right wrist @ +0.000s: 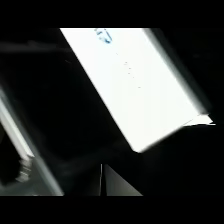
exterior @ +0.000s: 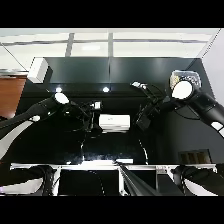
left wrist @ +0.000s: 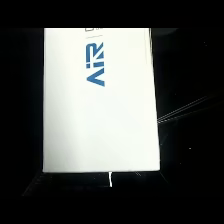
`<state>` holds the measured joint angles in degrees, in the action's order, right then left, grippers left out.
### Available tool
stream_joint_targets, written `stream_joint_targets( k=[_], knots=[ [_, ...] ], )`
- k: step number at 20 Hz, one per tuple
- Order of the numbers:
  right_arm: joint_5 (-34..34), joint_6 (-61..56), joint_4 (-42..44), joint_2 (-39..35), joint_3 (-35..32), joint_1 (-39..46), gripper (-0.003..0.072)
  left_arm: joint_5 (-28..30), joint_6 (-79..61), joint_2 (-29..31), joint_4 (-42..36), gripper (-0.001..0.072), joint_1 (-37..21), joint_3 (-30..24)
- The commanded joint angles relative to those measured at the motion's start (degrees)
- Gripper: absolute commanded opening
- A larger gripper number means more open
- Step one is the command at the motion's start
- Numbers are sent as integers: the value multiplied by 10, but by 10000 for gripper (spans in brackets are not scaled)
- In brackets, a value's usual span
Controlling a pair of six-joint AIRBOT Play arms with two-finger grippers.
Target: Fold the box and place the chain.
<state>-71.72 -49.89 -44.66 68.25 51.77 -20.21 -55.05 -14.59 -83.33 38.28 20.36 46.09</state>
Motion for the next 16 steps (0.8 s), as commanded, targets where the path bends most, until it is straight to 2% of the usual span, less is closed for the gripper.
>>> stream_joint_targets(
  k=[1, 3, 5, 9, 16],
  knots=[
    [62, -55, 212, 4, -63, 10, 14, 0, 0, 0, 0, 561, 0, 0],
    [104, -59, 288, 25, -69, -4, 15, 0, 0, 0, 0, 561, 0, 0],
    [132, -60, 325, 47, -69, -19, 15, 1, 0, 0, 0, 561, 0, 0],
    [155, -87, 318, 85, -69, -27, 15, 6, 0, 0, 0, 561, 0, 0],
    [173, -174, 204, 106, -69, -27, 15, 6, 0, 0, 0, 561, 0, 0]
  ],
)
